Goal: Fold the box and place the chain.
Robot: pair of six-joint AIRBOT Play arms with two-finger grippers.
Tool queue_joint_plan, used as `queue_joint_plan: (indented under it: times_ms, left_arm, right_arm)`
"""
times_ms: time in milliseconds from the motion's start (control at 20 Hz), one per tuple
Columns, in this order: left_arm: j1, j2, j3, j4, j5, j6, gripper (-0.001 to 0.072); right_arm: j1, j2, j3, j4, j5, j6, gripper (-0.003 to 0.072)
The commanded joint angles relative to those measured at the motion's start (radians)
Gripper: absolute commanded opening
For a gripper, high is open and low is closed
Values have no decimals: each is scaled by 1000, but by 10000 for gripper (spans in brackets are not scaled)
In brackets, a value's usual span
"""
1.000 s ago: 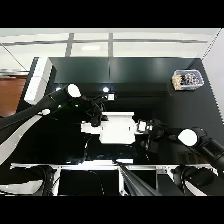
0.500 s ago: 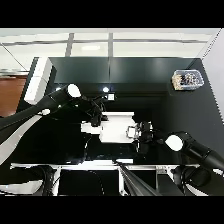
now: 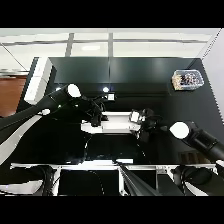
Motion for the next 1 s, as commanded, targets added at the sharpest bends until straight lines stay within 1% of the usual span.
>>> queue_joint_plan:
  times_ms: [0,200,350,400,550,650,850,950]
  left_arm:
    - [0,-1,1,-5,0,0,24]
    - [0,-1,1,-5,-1,0,24]
    - [0,-1,1,-4,-1,0,24]
    - [0,-1,1,-4,-1,0,24]
    - [0,-1,1,-5,3,0,23]
    - [0,-1,0,-4,10,0,21]
    - [-9,13,-2,-8,73,0,18]
    - [-15,24,-2,-5,81,0,18]
  right_arm:
    - [-55,-11,18,137,35,-154,709]
    - [-55,-71,18,135,36,-155,709]
    - [-89,-85,18,150,39,-156,709]
    - [-109,-89,18,179,48,-163,709]
    - [-153,-124,18,321,138,-315,709]
    - [-154,-154,21,351,130,-362,709]
    - [-164,-183,34,412,126,-421,709]
    - [-166,-189,35,422,132,-426,709]
